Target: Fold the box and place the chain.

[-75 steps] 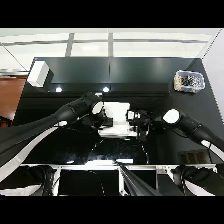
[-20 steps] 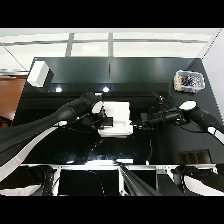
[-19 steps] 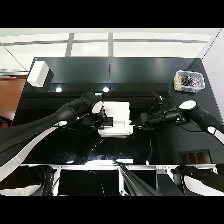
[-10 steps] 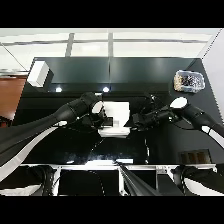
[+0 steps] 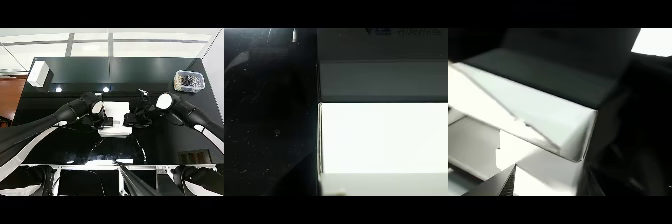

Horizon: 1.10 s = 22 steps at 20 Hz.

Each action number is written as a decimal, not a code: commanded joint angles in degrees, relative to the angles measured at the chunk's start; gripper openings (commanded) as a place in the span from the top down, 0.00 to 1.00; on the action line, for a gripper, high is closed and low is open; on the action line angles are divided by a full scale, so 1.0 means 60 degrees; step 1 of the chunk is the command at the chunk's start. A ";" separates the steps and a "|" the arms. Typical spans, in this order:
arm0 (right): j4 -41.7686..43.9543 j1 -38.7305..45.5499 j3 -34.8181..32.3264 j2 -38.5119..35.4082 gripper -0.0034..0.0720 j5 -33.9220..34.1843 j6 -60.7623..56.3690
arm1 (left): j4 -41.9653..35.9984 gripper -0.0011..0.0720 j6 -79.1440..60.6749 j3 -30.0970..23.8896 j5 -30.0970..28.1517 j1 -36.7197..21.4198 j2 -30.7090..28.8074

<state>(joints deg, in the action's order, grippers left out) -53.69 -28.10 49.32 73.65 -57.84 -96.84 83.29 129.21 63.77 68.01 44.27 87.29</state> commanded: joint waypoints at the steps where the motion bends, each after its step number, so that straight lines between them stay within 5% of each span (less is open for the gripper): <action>1: -0.2131 -0.0725 0.0361 0.0029 0.31 0.0251 -0.2102 | -0.0004 0.95 0.0004 0.0007 -0.0007 -0.0004 0.0000; 11: -0.2364 -0.1555 0.0605 0.0331 0.31 0.0262 -0.3075 | -0.0004 0.95 0.0004 0.0007 -0.0040 -0.0004 0.0000; 13: -0.2346 -0.1570 0.0605 0.0342 0.48 0.0262 -0.3085 | -0.0004 0.95 0.0004 0.0007 -0.0058 -0.0004 0.0000; 22: -0.2433 -0.1774 0.0608 0.0809 0.55 0.0255 -0.3402 | 0.0000 0.95 0.0004 0.0007 -0.0080 -0.0004 0.0000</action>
<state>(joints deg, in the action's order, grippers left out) -68.20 -38.35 52.90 77.62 -56.36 -116.42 83.26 129.21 63.77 67.68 44.27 87.29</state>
